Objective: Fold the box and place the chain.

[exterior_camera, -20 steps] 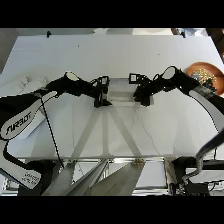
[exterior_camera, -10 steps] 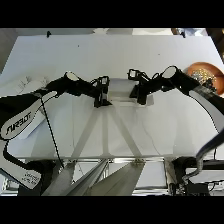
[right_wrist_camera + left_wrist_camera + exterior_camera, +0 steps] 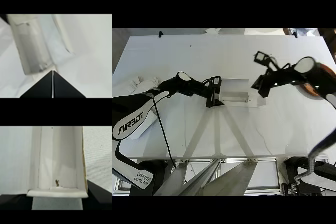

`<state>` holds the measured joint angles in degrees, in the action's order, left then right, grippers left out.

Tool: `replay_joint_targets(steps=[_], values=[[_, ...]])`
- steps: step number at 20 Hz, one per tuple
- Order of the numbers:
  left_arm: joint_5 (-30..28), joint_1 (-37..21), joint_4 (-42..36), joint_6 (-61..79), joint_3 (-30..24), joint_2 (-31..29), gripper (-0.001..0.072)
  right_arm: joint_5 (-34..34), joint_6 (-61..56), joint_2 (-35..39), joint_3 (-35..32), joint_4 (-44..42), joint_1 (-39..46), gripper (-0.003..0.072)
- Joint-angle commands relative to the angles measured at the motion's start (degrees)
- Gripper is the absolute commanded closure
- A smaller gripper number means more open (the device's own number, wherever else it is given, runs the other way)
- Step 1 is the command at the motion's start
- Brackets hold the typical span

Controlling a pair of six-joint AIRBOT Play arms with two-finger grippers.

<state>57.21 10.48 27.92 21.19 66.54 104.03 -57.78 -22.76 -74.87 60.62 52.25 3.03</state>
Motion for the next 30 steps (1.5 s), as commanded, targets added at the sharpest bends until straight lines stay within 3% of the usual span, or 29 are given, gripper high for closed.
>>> replay_joint_targets(steps=[1, 4, 8, 10, 15, 20, 23, 25, 30], values=[[0.02, -0.02, 0.00, -0.04, 0.00, -0.04, 0.0209, 0.17, -10.99, 6.12, -3.21, 3.08, 8.26, 0.0672], [0.02, -0.02, 0.00, -0.07, 0.00, -0.04, 0.0209, 1.42, -16.55, 6.43, -10.03, 3.26, 15.67, 0.0673], [0.02, -0.02, 0.00, -0.07, 0.00, -0.04, 0.0209, 4.55, -16.48, 3.08, -17.57, 2.75, 15.98, 0.0676], [0.02, -0.02, 0.00, -0.04, 0.00, -0.04, 0.0209, 5.18, -16.44, -1.40, -17.90, 0.79, 14.58, 0.0677], [0.02, -0.02, 0.00, -0.07, 0.00, -0.04, 0.0209, 7.56, -11.74, -10.69, -17.88, -13.62, 9.73, 0.0676], [0.02, -0.02, 0.00, -0.07, 0.00, -0.04, 0.0209, 7.39, -6.97, -11.74, -17.88, -25.83, 8.00, 0.0673], [0.02, -0.02, 0.00, -0.07, 0.00, -0.04, 0.0209, 6.51, -6.84, -11.21, -17.88, -27.08, 8.00, 0.0611], [0.00, -0.02, 0.00, -0.07, 0.00, -0.04, 0.0209, 5.77, -6.80, -10.86, -17.88, -27.26, 8.00, 0.0469], [0.02, -0.02, 0.00, -0.07, 0.00, -0.04, 0.0209, 3.54, -5.16, -9.90, -17.88, -31.50, 8.00, 0.0464]])
